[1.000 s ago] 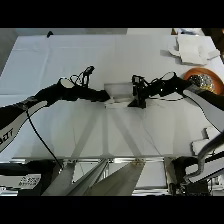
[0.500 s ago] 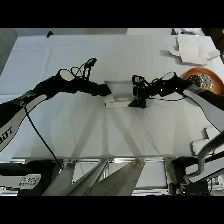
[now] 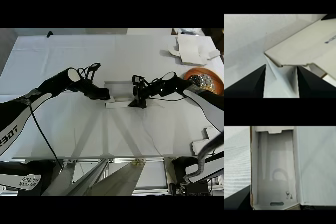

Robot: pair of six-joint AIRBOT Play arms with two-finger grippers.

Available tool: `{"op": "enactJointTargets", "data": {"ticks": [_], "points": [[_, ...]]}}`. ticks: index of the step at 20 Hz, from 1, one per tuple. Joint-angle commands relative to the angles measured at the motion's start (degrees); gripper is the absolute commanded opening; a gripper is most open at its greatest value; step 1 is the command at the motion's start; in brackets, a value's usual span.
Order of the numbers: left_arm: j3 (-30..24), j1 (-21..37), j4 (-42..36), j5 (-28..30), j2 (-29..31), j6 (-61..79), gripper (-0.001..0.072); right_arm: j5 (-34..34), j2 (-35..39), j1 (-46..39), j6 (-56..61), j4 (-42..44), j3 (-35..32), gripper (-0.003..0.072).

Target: Fold the box and place the chain.

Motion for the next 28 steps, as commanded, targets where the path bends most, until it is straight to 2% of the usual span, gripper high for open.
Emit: {"op": "enactJointTargets", "data": {"ticks": [1, 6, 8, 9, 13, 15, 19, 24, 26, 28], "points": [[4.55, -1.42, 8.57, -4.17, -2.47, -7.65, 0.0395, 0.04, 0.0, -0.02, 0.0, 0.0, -0.02, 0.0483], [11.15, -4.33, 16.87, -12.5, -6.6, -13.86, 0.0387, 0.04, 0.0, -0.02, 0.0, 0.0, -0.02, 0.0483], [12.85, -5.31, 18.91, -12.68, -7.1, -15.82, 0.0383, 0.04, 0.0, -0.02, 0.0, 0.0, -0.02, 0.0483], [13.68, -5.6, 19.45, -12.83, -7.17, -16.85, 0.0338, 0.04, 0.0, -0.02, 0.0, 0.0, -0.02, 0.0483], [17.0, -5.86, 20.65, -14.71, -7.17, -22.69, 0.0331, 0.04, 0.0, -0.02, 0.0, 0.0, -0.02, 0.0483], [17.33, -6.25, 21.53, -15.3, -7.19, -27.36, 0.0275, 0.04, 0.0, -0.02, 0.0, 0.0, -0.02, 0.0483], [17.35, -7.65, 22.12, -17.42, -8.0, -33.46, 0.0274, 0.04, 0.0, -0.02, -0.02, 0.0, -0.02, 0.0483], [17.38, -9.92, 28.28, -21.57, -8.24, -40.52, 0.0253, 0.04, 0.0, -0.02, -0.02, 0.0, -0.02, 0.0483], [17.38, -10.29, 28.39, -22.49, -8.41, -43.25, 0.0252, 0.04, 0.0, -0.02, 0.0, 0.0, -0.02, 0.0483], [17.38, -11.08, 28.41, -20.68, -8.41, -44.17, 0.0197, 0.04, 0.0, -0.02, 0.0, 0.0, -0.02, 0.0483]]}}
